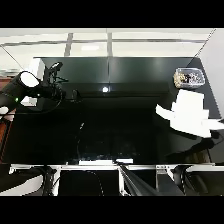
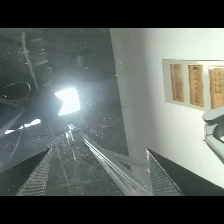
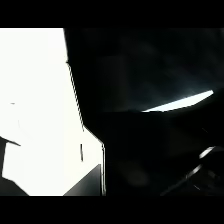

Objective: Fold the box and place the chain.

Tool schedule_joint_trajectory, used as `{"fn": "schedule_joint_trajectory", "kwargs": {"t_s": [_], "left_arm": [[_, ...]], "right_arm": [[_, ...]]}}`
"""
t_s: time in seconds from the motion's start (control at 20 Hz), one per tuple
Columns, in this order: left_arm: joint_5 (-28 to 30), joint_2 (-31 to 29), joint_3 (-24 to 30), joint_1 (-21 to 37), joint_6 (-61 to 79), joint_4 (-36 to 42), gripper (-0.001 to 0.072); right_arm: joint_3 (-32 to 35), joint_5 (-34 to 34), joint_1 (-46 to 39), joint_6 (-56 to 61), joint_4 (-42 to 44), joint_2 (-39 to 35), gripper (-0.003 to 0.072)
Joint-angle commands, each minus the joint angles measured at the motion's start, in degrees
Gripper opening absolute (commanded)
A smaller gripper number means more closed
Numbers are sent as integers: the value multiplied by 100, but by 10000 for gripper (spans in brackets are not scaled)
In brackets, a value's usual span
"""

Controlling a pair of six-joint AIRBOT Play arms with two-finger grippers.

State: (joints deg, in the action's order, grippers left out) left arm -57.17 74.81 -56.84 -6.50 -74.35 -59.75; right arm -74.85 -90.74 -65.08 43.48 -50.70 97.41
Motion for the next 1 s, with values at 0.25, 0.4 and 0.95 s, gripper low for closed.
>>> {"fn": "schedule_joint_trajectory", "kwargs": {"t_s": [0.25, 0.4, 0.95], "left_arm": [[-28, 4, -7, 4, 284, 44, 699], [-42, 4, -7, -7, 365, 48, 699], [120, 170, -4, -13, 581, 876, 698]], "right_arm": [[1246, 317, 1965, 9, 1058, -1851, 18], [2103, 931, 2962, 240, 1014, -2682, 18], [4911, 5217, 6970, 579, 1768, -4736, 19]]}}
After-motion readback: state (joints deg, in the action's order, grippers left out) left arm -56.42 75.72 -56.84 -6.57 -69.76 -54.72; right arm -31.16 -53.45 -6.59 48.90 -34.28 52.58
